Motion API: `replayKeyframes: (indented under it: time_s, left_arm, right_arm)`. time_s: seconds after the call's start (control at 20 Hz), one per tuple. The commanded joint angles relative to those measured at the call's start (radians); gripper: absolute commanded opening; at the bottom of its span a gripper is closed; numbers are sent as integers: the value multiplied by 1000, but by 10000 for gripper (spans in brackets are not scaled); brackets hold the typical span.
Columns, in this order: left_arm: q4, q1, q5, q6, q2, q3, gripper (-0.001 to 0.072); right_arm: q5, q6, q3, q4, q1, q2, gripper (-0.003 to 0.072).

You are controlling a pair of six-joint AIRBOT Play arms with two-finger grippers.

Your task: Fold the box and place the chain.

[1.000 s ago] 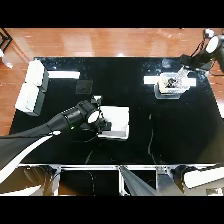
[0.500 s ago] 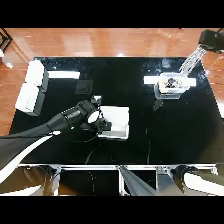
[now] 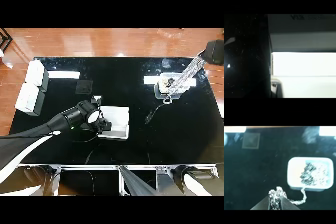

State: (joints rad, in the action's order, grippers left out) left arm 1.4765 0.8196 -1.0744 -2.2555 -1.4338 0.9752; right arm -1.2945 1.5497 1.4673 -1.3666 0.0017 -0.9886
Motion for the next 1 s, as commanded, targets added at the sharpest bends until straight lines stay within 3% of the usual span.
replayKeyframes:
  time_s: [0.0, 0.3, 0.7, 0.95]
  left_arm:
    - [-1, 1, -1, 0, 0, 0, 23]
    - [-1, 1, 0, 0, 0, 0, 23]
    - [-1, 1, -1, 0, 0, 0, 23]
    - [0, 1, -1, 0, 0, 0, 23]
  right_arm:
    - [-49, -6, -66, 5, 76, 82, 17]
    - [-143, -61, -66, 26, 237, 110, 17]
    - [-199, -119, -69, 240, 329, 109, 17]
    - [-188, -130, -153, 333, 407, 108, 17]
